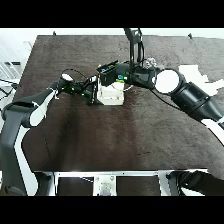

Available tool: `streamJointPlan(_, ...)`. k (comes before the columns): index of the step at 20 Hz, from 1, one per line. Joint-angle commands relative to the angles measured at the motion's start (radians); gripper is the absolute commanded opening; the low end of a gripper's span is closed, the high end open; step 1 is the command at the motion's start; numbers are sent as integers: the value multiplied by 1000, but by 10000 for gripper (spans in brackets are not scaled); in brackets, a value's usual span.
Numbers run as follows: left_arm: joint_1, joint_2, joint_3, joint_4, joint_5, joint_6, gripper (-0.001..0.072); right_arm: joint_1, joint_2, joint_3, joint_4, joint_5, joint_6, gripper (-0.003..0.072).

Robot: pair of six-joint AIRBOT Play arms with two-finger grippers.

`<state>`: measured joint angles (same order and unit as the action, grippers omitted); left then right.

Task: Fold the box and place the chain.

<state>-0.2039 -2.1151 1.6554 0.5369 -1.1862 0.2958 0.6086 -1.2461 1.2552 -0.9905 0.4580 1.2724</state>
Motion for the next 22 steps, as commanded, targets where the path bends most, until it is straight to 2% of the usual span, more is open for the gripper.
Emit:
streamJointPlan(1,0,0,0,0,0,0,297,-21,-31,-67,-16,-175,3,15)
streamJointPlan(12,0,0,0,0,0,0,297,-42,-320,-80,-13,-184,3,18)
streamJointPlan(13,0,0,0,0,0,0,297,-48,-320,-80,-13,-177,3,97)
streamJointPlan(14,0,0,0,0,0,0,297,-55,-316,-80,-13,-176,3,275)
streamJointPlan(15,0,0,0,0,0,0,297,-67,-305,-80,-16,-169,3,365)
streamJointPlan(19,0,0,0,0,0,0,298,-162,-228,-80,-62,-58,3,363)
streamJointPlan(22,0,0,0,0,0,0,297,-289,-228,-88,-85,-50,3,364)
